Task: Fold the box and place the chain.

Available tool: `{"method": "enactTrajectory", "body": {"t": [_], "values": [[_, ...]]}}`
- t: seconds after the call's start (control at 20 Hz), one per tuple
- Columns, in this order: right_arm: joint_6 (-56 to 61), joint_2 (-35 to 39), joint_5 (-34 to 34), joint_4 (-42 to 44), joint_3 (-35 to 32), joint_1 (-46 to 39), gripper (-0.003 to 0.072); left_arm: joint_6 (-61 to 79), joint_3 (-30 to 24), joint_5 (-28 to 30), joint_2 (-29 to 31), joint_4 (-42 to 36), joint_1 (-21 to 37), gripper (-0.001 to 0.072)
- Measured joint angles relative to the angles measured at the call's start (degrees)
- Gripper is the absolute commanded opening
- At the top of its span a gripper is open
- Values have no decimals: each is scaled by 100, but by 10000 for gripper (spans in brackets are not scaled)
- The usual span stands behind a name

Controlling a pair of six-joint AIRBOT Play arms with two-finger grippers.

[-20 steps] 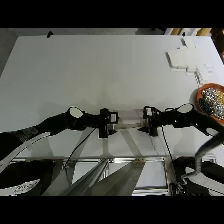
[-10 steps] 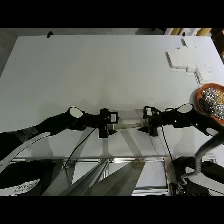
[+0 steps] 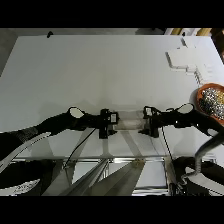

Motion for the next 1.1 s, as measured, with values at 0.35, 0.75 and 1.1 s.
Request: {"method": "enactTrajectory", "body": {"t": [0.35, 0.75, 1.1], "values": [[1921, 1381, 299, -1681, -2, 0, 672, 0, 0, 11, 0, -2, -2, 205], [3010, 2688, 699, -1366, -4, 0, 70, 0, 0, -7, 0, 11, -2, 205], [2310, 2448, 101, 382, 0, 0, 373, -26, -2, 22, 0, -15, 0, 205]]}}
